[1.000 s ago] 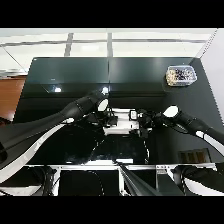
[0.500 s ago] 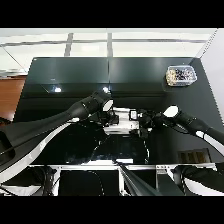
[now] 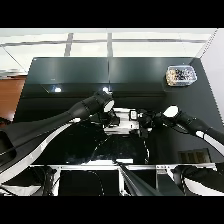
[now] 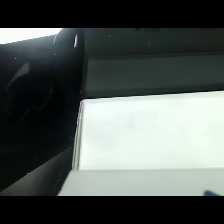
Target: Fold the box and place the chain.
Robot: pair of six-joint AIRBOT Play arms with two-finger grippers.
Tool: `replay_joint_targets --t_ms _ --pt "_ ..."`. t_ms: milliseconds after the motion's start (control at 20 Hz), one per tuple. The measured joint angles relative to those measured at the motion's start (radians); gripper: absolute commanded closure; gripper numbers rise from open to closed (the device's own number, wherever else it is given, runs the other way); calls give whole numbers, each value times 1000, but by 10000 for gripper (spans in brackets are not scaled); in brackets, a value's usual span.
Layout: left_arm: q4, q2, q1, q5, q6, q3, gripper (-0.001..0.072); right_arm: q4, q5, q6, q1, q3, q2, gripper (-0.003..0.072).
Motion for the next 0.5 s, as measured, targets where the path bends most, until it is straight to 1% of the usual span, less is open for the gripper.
replay_joint_targets --t_ms 50,100,500 --pt "3 0 1 0 -3 0 675 0 0 0 0 0 0 530" --pt "9 0 2 -3 -3 0 683 0 0 1 0 0 0 530" --pt "10 0 3 -3 -2 1 683 1 0 1 0 0 0 530"
